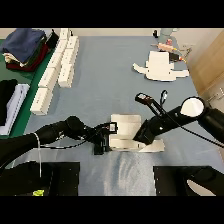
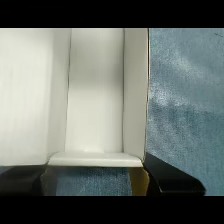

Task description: Fold the box.

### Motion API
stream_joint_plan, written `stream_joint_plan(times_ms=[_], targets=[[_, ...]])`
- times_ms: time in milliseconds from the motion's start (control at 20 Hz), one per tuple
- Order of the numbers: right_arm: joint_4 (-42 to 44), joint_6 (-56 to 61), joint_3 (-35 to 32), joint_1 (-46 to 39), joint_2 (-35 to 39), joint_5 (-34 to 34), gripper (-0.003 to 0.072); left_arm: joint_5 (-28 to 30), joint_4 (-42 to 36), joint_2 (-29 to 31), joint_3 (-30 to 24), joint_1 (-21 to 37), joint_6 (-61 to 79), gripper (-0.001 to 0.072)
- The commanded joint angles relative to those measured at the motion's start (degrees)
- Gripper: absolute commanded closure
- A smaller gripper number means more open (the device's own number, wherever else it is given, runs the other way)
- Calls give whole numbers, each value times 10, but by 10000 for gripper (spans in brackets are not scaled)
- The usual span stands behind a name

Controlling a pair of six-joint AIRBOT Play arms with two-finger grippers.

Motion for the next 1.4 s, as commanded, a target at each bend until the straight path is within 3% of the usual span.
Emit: stream_joint_plan(times_ms=[0,200,350,500,800,900,1000,1350], targets=[[-66,-18,-19,13,71,82,206,0,0,0,0,0,0,189],[-136,-89,-86,16,107,29,6,1,0,0,0,0,0,189],[-155,-235,-132,16,106,-82,6,0,0,0,0,0,0,189],[-121,-335,-168,16,105,-156,6,0,0,0,0,0,0,189],[-87,-386,-193,16,105,-237,23,0,0,0,0,0,0,189],[-63,-389,-193,16,105,-237,285,0,0,0,0,0,0,189],[-30,-389,-193,16,105,-227,414,0,0,0,0,0,0,189],[-7,-389,-194,52,76,-245,418,0,0,0,0,0,0,189]])
